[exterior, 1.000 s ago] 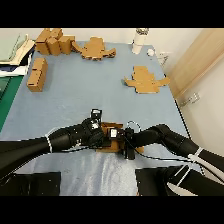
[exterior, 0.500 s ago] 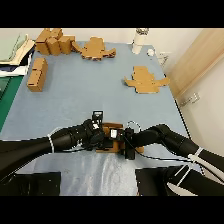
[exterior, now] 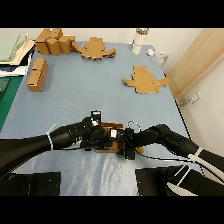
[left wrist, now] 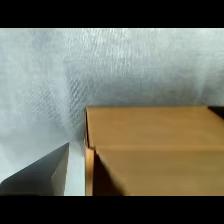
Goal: Fold the box.
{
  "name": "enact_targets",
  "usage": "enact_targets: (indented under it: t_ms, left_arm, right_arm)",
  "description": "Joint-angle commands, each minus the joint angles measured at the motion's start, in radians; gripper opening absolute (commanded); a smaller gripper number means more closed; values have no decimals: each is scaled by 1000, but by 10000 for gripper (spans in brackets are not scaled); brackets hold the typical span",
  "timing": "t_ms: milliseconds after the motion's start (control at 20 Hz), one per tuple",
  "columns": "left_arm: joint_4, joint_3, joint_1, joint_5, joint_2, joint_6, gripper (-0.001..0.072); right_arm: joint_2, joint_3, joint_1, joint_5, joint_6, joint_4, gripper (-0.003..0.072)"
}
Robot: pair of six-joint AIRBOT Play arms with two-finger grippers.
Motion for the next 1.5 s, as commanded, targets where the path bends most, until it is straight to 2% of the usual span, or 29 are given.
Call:
enact_targets:
  t_ms: [0, 150, 250, 500, 550, 600, 650, 850, 1050, 1150, 1250, 1300, 1450]
  left_arm:
    - [-118, 50, 69, -107, 11, 99, 487]
    - [-222, 130, 172, -219, 25, 227, 487]
    - [-242, 168, 244, -315, 25, 264, 487]
    - [-289, 171, 402, -448, 6, 386, 485]
    - [-313, 171, 440, -446, -2, 452, 420]
    - [-323, 171, 475, -435, -8, 530, 230]
    - [-325, 171, 512, -408, -14, 662, 8]
    - [-371, 171, 585, -240, -15, 1300, 15]
    - [-497, 130, 574, -149, -14, 1664, 15]
    - [-549, 88, 557, -126, -12, 1790, 14]
    - [-515, 52, 518, -122, -7, 1896, 14]
    - [-571, 28, 543, -130, -6, 1983, 13]
    - [-679, -117, 592, 2, 41, 2360, 14]
  right_arm:
    - [0, 0, 0, 0, -1, 0, 509]
    - [0, 0, 0, 0, -1, 0, 509]
    - [0, 0, 0, 0, -1, 0, 509]
    - [0, 0, 0, 0, -1, 0, 509]
    - [0, 0, 0, 0, -1, 0, 509]
    - [0, 0, 0, 0, -1, 0, 509]
    - [0, 0, 0, 0, -1, 0, 509]
    - [0, 0, 0, 0, -1, 0, 509]
    - [0, 0, 0, 1, -1, 0, 509]
    - [0, 0, 0, 0, -1, 0, 509]
    - [0, 0, 0, 0, -1, 0, 509]
    - [0, 0, 0, 0, -1, 0, 509]
    - [0, 0, 0, 0, -1, 0, 509]
